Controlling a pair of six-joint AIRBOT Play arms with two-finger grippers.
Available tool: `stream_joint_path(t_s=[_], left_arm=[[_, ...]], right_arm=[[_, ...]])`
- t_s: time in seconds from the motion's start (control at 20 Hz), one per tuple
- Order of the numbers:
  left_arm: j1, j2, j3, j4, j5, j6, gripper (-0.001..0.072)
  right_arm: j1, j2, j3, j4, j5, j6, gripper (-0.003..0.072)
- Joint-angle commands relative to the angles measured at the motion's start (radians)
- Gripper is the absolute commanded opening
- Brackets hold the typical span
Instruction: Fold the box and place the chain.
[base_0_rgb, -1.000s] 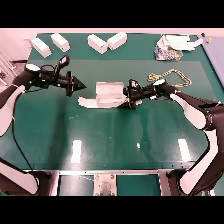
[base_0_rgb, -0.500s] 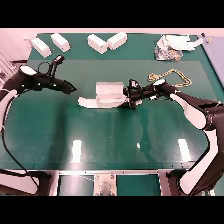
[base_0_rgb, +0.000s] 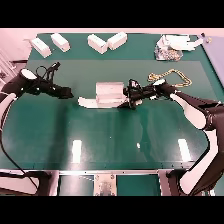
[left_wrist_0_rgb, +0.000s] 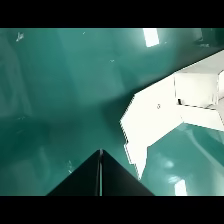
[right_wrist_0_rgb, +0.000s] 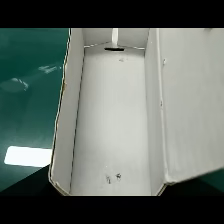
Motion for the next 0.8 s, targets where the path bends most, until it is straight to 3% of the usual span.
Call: stream_joint_path(t_s=[0.0, 0.35, 0.55, 0.75], left_arm=[[-0.044, -0.026, -0.004, 0.011, -0.015, -0.058, 0.0015], [-0.095, -0.094, -0.005, -0.019, 0.011, -0.054, 0.0016], [-0.116, -0.093, -0.003, -0.208, 0.012, 0.064, 0.0015], [-0.189, -0.093, -0.003, -0.237, 0.012, 0.095, 0.0015]], right_arm=[[0.0, 0.0, 0.0, 0.0, 0.0, 0.0, 0.0576], [0.0, 0.0, 0.0, 0.0, 0.0, 0.0, 0.0576], [0.0, 0.0, 0.0, 0.0, 0.001, 0.0, 0.0576], [0.0, 0.0, 0.0, 0.0, 0.0, 0.0, 0.0576]])
